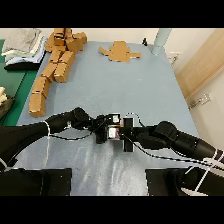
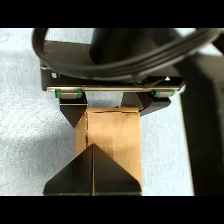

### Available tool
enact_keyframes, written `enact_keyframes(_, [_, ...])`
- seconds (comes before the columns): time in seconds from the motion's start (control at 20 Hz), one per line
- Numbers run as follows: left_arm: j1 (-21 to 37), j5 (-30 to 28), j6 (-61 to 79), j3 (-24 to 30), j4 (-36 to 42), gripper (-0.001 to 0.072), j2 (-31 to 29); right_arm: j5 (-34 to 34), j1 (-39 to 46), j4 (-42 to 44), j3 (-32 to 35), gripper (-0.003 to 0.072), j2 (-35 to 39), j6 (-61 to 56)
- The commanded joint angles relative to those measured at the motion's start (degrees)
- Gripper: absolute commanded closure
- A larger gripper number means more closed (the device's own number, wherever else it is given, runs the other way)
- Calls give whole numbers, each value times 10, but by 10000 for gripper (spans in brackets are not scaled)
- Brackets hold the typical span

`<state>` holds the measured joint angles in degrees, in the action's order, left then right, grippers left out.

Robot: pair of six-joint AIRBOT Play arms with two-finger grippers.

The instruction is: Fold the box.

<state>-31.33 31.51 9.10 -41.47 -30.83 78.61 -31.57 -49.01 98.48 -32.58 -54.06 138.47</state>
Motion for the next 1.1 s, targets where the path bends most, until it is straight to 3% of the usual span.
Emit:
enact_keyframes(0.0, [0,0,0,0,0,196,0,1,0,-1,0,681,-2,0])
enact_keyframes(0.35, [0,0,0,0,0,195,0,-1,1,-3,0,681,26,0])
enact_keyframes(0.55, [0,0,0,0,0,196,0,-54,11,-45,0,681,78,-61])
enact_keyframes(0.7, [0,0,0,0,0,196,0,-145,37,-104,-6,681,102,-240])
enact_keyframes(0.9, [0,0,0,0,0,196,0,-340,92,-143,-49,681,116,-579])
enact_keyframes(1.05, [0,0,0,0,0,196,0,-375,145,-142,-54,681,111,-723])
